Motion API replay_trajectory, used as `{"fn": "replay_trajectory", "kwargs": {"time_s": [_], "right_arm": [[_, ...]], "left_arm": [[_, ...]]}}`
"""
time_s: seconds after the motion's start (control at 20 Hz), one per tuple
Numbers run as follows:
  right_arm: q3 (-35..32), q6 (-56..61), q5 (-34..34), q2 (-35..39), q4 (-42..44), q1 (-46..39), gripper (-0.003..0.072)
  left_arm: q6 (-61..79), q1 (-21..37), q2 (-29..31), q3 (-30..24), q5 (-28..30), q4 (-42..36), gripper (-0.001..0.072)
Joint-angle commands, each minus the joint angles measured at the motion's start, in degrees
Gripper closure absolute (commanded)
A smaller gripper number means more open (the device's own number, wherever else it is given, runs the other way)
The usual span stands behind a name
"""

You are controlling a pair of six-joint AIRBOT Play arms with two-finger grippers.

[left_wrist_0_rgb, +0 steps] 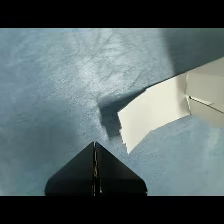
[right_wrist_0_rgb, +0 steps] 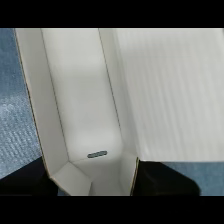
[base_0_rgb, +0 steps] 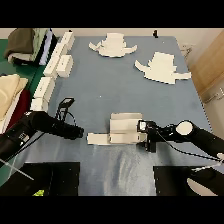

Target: Fold the box.

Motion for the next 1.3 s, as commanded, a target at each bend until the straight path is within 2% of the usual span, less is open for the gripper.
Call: {"fn": "replay_trajectory", "kwargs": {"time_s": [0.0, 0.15, 0.3, 0.55, 0.7, 0.75, 0.8, 0.85, 0.9, 1.25], "right_arm": [[0.0, 0.0, 0.0, 0.0, 0.0, 0.0, 0.0167], [0.0, 0.0, 0.0, 0.0, 0.0, 0.0, 0.0167], [0.0, 0.0, 0.0, 0.0, 0.0, 0.0, 0.0167], [0.0, 0.0, 0.0, 0.0, 0.0, 0.0, 0.0167], [0.0, 0.0, 0.0, 0.0, 0.0, 0.0, 0.0166], [0.0, 0.0, 0.0, 0.0, 0.0, 0.0, 0.0167], [0.0, 0.0, 0.0, 0.0, 0.0, 0.0, 0.0167], [0.0, 0.0, 0.0, 0.0, 0.0, 0.0, 0.0167], [0.0, 0.0, 0.0, 0.0, 0.0, 0.0, 0.0167], [0.0, 0.0, 0.0, 0.0, 0.0, 0.0, 0.0166]], "left_arm": [[-4.3, 3.1, -4.5, -1.4, 0.3, -5.8, 0.0692], [4.2, 3.1, -10.4, -3.0, 5.3, -18.6, 0.0692], [11.4, 3.1, -13.9, -3.1, 6.2, -28.2, 0.0693], [23.4, 3.1, -11.8, -3.1, 2.9, -41.8, 0.0692], [25.7, 2.1, -12.0, -3.1, 2.7, -43.7, 0.069], [25.7, 1.2, -12.2, -3.1, 2.8, -43.7, 0.0651], [25.7, 0.3, -12.5, -3.1, 3.0, -43.8, 0.0263], [25.4, -0.5, -12.5, -3.1, 3.6, -43.8, 0.0086], [25.4, -1.2, -12.5, -3.0, 4.6, -44.1, 0.012], [25.5, -2.1, -12.5, -3.0, 9.8, -48.0, 0.0121]]}}
